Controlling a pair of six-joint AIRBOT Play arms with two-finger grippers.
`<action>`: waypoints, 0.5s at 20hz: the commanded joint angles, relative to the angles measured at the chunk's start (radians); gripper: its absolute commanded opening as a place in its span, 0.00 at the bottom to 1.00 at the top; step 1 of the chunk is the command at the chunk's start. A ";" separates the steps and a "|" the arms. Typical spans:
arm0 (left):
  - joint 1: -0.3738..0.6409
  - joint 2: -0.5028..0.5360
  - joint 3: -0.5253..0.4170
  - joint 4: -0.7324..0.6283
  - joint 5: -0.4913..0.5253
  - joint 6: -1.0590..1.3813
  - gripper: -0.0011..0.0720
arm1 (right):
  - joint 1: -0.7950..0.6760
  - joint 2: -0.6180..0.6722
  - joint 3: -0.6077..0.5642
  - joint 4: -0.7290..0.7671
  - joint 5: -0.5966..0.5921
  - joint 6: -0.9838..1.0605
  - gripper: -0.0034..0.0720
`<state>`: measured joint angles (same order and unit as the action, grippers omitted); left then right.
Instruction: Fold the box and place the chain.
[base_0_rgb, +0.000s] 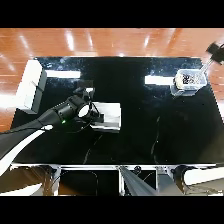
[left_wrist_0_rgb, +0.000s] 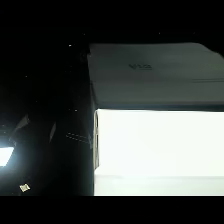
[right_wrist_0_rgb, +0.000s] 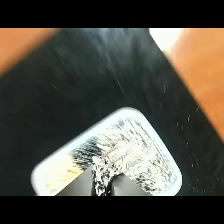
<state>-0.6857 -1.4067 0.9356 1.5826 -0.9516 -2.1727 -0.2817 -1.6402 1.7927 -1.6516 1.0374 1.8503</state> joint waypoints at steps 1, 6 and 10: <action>0.000 0.000 0.000 -0.002 0.003 0.000 0.05 | 0.047 0.200 0.001 -0.001 0.007 -0.042 0.06; 0.000 0.000 0.000 -0.002 0.010 0.000 0.05 | 0.221 0.498 0.001 -0.002 0.030 -0.068 0.08; 0.000 0.000 0.000 -0.002 0.014 0.000 0.05 | 0.447 0.671 0.001 -0.001 0.113 -0.066 0.08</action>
<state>-0.6857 -1.4067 0.9356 1.5806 -0.9401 -2.1727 0.0246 -1.0920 1.7931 -1.6535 1.0969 1.7882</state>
